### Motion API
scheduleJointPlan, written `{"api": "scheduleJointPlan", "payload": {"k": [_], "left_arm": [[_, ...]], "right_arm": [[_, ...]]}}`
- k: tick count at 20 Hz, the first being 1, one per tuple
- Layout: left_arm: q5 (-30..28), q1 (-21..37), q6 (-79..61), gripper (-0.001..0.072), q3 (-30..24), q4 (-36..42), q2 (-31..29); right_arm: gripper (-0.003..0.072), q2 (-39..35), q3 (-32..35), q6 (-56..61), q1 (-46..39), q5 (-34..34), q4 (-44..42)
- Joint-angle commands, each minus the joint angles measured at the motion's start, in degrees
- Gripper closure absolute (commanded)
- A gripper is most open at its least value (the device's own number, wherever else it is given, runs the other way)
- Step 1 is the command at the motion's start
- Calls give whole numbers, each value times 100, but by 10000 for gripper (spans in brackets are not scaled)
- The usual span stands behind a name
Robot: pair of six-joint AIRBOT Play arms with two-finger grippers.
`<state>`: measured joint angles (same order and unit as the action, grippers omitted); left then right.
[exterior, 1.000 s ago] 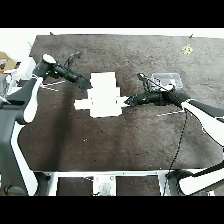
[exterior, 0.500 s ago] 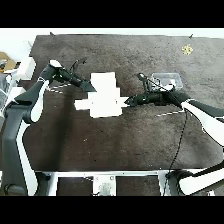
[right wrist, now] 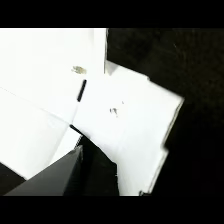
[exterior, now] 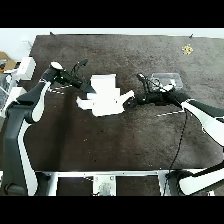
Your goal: Fold the box and place the chain.
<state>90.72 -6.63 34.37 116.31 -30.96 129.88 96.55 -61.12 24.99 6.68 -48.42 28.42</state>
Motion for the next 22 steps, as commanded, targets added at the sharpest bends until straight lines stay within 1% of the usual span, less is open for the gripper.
{"api": "scheduleJointPlan", "payload": {"k": [1, 2, 7, 9, 12, 14, 17, 22], "left_arm": [[39, 2, -426, 698, 7, -2, 4], [37, 2, -584, 698, 7, -2, 4], [-13, 2, -1784, 698, 22, -2, -35], [-238, 2, -2341, 697, 22, -2, -44], [-787, 2, -3060, 697, 22, 17, -61], [-925, 2, -3449, 698, 22, 22, -63], [-1029, 2, -3541, 698, 15, 31, -59], [-994, 0, -3969, 698, -37, 7, 11]], "right_arm": [[371, -63, -7, 7, -160, -63, -33], [348, -151, -7, 7, -308, -129, -33], [353, -988, -7, 7, -1187, -175, -31], [353, -1161, -4, 4, -1303, -199, 17], [353, -1224, 2, 7, -1300, -232, 225], [353, -1224, 4, 4, -1281, -214, 229], [354, -1224, 4, 2, -1268, -216, 232], [354, -1220, 4, -127, -1257, -214, 229]]}}
